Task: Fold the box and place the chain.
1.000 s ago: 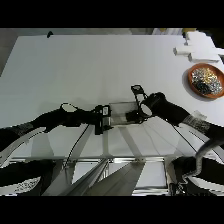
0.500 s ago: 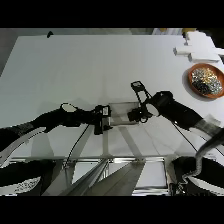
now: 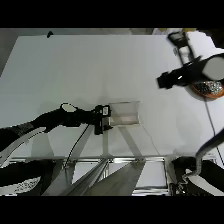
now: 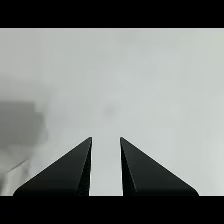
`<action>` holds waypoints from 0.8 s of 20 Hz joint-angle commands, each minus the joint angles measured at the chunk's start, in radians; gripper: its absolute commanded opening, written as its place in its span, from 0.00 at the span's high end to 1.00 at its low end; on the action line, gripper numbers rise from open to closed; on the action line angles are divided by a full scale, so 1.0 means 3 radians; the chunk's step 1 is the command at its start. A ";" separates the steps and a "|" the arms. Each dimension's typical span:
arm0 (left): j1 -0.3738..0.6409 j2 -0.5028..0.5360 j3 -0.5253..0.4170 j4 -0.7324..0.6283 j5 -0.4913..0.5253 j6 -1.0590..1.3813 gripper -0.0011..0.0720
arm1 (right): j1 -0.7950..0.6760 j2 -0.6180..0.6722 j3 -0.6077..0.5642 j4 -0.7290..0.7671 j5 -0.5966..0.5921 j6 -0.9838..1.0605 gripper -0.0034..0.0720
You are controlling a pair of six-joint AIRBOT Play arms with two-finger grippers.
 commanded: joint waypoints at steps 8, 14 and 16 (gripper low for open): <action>0.0001 0.0003 0.0000 -0.0001 0.0001 -0.0001 0.86 | -0.2394 -0.1034 0.0159 0.0298 -0.0506 -0.0366 0.72; 0.0001 0.0003 0.0000 -0.0001 0.0001 -0.0001 0.86 | -0.2529 -0.1520 0.0159 0.0379 -0.0810 -0.0366 0.72; 0.0001 0.0003 0.0000 -0.0001 0.0000 -0.0001 0.86 | -0.2530 -0.1644 0.0159 0.0497 -0.0855 -0.0367 0.72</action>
